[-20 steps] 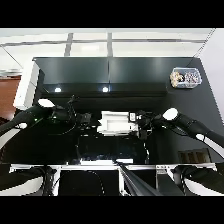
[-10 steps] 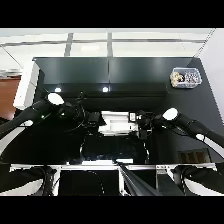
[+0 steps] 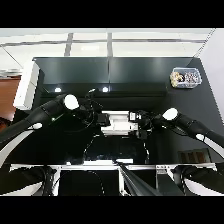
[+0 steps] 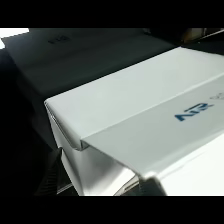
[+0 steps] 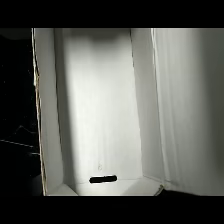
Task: Fold the box and place the chain.
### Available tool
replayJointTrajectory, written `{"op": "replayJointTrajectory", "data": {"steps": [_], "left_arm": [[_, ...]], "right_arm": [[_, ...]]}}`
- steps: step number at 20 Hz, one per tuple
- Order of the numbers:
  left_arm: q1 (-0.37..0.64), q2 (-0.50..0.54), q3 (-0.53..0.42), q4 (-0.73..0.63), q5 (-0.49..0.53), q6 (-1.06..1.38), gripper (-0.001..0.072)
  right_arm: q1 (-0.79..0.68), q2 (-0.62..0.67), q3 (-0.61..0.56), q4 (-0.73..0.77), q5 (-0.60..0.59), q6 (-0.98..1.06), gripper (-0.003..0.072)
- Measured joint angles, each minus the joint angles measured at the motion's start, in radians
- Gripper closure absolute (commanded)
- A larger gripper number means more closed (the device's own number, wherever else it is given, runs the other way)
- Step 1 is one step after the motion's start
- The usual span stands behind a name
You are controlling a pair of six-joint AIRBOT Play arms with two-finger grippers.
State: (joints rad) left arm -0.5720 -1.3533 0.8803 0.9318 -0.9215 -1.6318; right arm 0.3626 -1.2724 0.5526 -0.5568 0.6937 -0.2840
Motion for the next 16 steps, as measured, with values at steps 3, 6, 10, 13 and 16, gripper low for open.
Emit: {"op": "replayJointTrajectory", "data": {"steps": [3,6,10,13,16], "left_arm": [[-0.027,0.0,0.003,0.033,0.031,-0.055,0.0194],[-0.054,0.0,0.003,0.071,0.048,-0.089,0.0212],[-0.1,0.0,0.004,0.187,0.055,-0.188,0.0212],[-0.13,0.0,0.006,0.272,0.056,-0.253,0.0211],[-0.148,-0.002,0.015,0.341,0.056,-0.307,0.0212]], "right_arm": [[0.0,0.0,0.0,0.0,0.0,0.0,0.0211],[0.0,0.0,0.0,0.0,0.0,0.0,0.0211],[0.0,0.0,0.0,0.0,0.0,0.0,0.0212],[0.0,0.0,0.0,0.0,0.0,0.0,0.0212],[0.0,0.0,0.0,0.0,0.0,0.0,0.0212]]}}
